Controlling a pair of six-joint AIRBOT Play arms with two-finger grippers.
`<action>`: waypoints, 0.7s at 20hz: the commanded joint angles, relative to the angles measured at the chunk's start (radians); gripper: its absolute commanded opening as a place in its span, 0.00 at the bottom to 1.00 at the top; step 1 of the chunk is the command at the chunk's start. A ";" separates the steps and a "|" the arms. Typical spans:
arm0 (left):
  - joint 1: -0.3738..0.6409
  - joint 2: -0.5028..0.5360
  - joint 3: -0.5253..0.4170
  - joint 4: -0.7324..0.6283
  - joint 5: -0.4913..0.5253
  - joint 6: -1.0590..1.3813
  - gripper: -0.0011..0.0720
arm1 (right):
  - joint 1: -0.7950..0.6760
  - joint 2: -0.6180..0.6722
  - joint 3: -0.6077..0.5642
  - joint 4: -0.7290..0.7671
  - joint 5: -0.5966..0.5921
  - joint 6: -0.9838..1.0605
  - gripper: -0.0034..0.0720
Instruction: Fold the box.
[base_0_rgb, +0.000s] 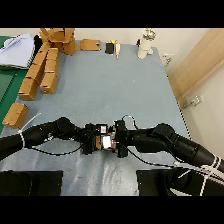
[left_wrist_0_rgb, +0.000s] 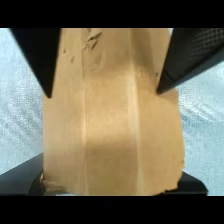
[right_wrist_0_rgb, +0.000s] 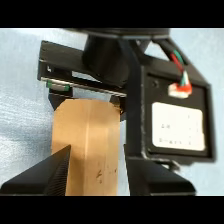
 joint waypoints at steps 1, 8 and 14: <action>0.000 0.001 0.001 0.000 0.000 0.000 0.85 | -0.003 -0.009 0.001 -0.020 0.010 0.002 0.72; 0.000 0.001 0.001 0.000 0.000 0.000 0.85 | 0.000 -0.032 0.000 -0.005 -0.036 0.002 0.74; 0.000 0.001 0.001 0.000 0.000 0.000 0.85 | 0.000 -0.072 0.001 -0.028 -0.021 0.002 0.74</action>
